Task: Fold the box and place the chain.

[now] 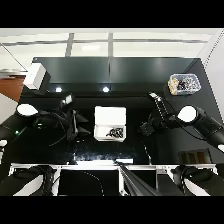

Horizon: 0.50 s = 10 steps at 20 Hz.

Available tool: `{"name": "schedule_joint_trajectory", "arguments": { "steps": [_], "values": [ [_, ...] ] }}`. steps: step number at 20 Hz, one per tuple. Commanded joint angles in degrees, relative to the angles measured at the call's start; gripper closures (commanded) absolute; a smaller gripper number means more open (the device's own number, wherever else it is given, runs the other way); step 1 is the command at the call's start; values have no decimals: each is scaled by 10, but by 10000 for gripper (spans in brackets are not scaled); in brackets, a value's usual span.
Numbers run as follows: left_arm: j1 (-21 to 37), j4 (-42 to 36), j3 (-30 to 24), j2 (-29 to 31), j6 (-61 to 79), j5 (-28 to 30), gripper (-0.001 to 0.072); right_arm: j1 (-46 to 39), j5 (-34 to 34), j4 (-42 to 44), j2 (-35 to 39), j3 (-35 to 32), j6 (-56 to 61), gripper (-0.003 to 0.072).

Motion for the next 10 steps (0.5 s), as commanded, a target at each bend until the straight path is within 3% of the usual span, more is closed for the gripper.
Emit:
{"name": "schedule_joint_trajectory", "arguments": {
  "steps": [1, 5, 10],
  "values": [
    [-30, 2, -4, -44, 210, 49, 2, 0, -1, 0, 0, 0, 11, 243],
    [-39, 25, 20, -106, 252, 37, 1, 0, -1, 0, 0, 0, 11, 243],
    [-39, 25, 26, -111, 269, 37, 1, 0, -7, 1, 0, 0, 11, 243]
  ]
}}
